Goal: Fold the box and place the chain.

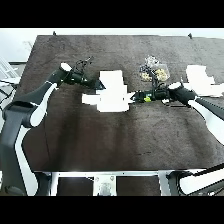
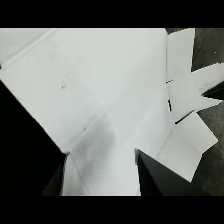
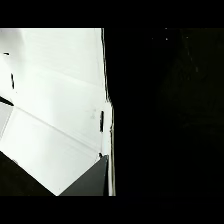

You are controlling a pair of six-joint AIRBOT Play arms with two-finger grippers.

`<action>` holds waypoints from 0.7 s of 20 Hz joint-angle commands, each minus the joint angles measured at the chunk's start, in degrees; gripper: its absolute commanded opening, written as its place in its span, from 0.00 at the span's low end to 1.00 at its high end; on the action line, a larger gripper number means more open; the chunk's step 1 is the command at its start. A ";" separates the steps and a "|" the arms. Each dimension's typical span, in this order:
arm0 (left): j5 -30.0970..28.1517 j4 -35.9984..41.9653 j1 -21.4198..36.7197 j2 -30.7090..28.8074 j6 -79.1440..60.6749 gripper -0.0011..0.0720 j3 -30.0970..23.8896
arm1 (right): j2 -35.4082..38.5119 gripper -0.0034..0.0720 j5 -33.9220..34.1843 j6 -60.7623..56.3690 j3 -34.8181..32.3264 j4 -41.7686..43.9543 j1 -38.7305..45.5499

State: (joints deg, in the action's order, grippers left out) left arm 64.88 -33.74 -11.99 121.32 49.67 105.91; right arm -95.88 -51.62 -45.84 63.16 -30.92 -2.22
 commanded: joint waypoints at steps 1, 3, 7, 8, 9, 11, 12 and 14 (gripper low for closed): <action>0.02 3.69 -0.35 0.90 -1.88 0.66 0.07 | 0.02 0.06 -0.04 0.02 -0.02 -0.02 -0.07; 0.35 4.20 -0.33 1.38 -2.16 0.65 0.07 | 0.02 0.06 -0.04 0.02 -0.02 -0.02 -0.07; 0.33 4.15 -0.33 1.49 -2.45 0.50 0.07 | 0.02 0.06 -0.04 0.04 -0.02 -0.15 -0.07; 0.50 4.15 -0.33 1.49 -2.80 0.50 0.07 | 0.02 0.06 -0.04 0.04 -0.02 -0.20 -0.07; 0.61 4.15 -0.33 1.49 -3.10 0.50 0.07 | 0.02 0.06 -0.07 0.04 -0.02 -0.20 -0.09; 0.72 4.15 -0.33 1.49 -3.32 0.50 0.07 | 0.02 0.06 -0.04 0.07 -0.02 -0.22 -0.09; 0.87 4.15 -0.33 1.49 -3.72 0.49 0.07 | 0.02 0.06 -0.07 0.04 -0.02 -0.22 -0.09; 2.01 4.15 -0.33 1.49 -3.98 0.30 0.07 | 0.02 0.06 -0.07 0.04 -0.02 -0.22 -0.09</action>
State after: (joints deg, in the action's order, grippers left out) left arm 65.87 -29.67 -12.27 122.76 46.37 105.93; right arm -95.85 -51.64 -45.78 63.16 -31.11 -2.26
